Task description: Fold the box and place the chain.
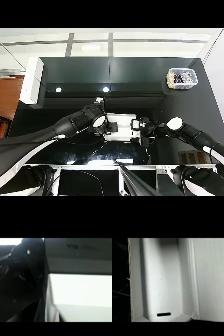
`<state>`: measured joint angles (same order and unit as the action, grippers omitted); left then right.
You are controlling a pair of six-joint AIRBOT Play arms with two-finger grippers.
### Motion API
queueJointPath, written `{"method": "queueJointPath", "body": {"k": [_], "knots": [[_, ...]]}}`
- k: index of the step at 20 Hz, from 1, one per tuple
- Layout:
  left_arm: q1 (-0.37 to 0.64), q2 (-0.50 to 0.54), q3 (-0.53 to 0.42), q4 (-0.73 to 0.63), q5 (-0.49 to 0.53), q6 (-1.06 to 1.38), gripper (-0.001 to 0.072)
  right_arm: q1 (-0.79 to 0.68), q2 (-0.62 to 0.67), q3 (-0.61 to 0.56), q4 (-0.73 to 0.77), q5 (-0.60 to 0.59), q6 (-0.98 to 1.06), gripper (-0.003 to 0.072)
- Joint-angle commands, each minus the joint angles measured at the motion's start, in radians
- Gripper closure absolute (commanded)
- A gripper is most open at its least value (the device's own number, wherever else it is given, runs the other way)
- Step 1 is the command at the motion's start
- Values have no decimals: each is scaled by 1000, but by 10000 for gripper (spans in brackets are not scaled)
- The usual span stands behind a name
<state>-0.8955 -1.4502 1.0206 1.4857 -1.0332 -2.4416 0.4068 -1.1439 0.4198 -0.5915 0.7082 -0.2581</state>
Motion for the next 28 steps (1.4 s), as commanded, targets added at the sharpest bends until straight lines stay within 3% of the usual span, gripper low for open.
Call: {"method": "queueJointPath", "body": {"k": [1,3,11,14,15,19,21,23,24,28], "knots": [[-2,-41,55,25,-54,4,439,0,0,0,0,0,0,325],[-2,-55,64,33,-85,4,439,0,0,0,0,0,0,324],[-5,-55,65,32,-51,0,492,0,0,0,0,0,0,324],[-16,-55,65,32,-35,-6,611,0,0,0,0,0,0,325],[-18,-55,65,33,-35,-5,685,0,0,0,0,0,0,324],[-21,-55,65,32,-34,-5,684,0,0,0,0,0,0,325],[-21,-54,65,33,-35,-4,676,0,0,0,0,0,0,325],[-19,-54,68,44,-47,-5,410,0,0,0,0,0,0,325],[-19,-54,71,51,-58,-5,355,0,0,0,0,0,0,325],[-19,-54,72,59,-63,-5,359,0,0,0,0,0,0,325]]}}
